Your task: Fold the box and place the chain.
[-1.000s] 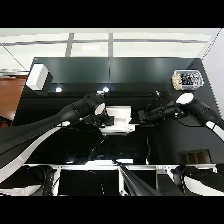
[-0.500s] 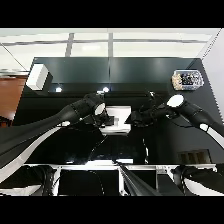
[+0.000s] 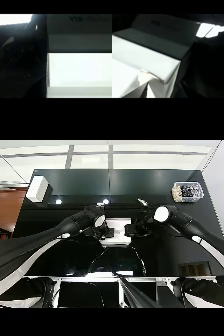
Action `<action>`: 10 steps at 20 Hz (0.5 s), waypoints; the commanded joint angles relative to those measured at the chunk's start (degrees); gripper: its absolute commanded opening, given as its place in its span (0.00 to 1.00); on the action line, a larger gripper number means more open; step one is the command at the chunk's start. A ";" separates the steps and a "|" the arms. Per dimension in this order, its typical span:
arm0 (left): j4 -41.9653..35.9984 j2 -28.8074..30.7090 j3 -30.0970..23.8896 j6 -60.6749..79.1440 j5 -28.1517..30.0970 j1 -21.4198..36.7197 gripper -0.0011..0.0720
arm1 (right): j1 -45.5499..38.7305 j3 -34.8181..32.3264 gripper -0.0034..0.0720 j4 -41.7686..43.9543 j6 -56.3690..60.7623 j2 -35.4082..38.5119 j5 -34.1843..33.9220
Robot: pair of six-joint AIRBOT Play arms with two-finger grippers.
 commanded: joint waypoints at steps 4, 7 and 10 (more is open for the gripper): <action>0.02 -0.04 -0.02 0.02 0.04 0.04 0.05 | 8.24 7.96 0.44 -18.49 17.86 -4.17 6.88; 0.02 -0.04 -0.02 0.00 0.04 0.04 0.05 | 10.27 8.63 0.44 -20.76 22.95 -4.48 8.20; 0.02 -0.04 -0.02 0.02 0.02 0.04 0.05 | 11.43 8.79 0.44 -21.20 26.62 -5.49 8.50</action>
